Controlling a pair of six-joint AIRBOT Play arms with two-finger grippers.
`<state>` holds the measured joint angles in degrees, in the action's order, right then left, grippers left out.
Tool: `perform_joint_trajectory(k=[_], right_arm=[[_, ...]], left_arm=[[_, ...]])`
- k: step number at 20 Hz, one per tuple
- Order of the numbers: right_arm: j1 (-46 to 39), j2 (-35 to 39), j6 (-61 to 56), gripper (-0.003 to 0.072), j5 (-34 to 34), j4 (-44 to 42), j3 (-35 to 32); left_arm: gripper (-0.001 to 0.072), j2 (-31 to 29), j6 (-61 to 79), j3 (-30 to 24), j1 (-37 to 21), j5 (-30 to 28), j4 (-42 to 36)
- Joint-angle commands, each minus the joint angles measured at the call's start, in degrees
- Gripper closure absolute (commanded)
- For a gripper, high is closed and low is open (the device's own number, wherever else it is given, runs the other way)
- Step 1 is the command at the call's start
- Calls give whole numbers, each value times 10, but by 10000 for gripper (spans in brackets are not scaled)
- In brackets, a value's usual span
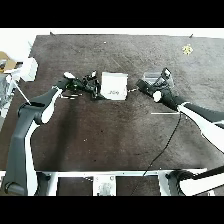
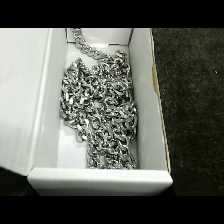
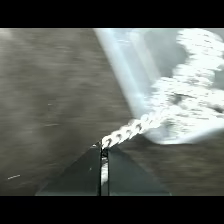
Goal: Fold the box and place the chain.
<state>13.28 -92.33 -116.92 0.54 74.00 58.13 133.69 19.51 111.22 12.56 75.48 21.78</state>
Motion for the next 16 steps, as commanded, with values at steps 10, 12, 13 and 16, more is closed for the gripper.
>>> perform_joint_trajectory(k=[10, 12, 13, 16], right_arm=[[136, 285, 3, 681, -45, 122, 2], [155, 284, 3, 681, -75, 122, 10], [163, 280, 3, 681, -82, 122, 14], [183, 239, 1, 681, -88, 109, 14]], left_arm=[[506, 0, 0, 0, 0, 0, 0], [506, 0, 0, 0, 0, 0, 0], [506, 0, 0, 0, 0, 0, 0], [506, 0, 0, 0, 0, 0, 0]])
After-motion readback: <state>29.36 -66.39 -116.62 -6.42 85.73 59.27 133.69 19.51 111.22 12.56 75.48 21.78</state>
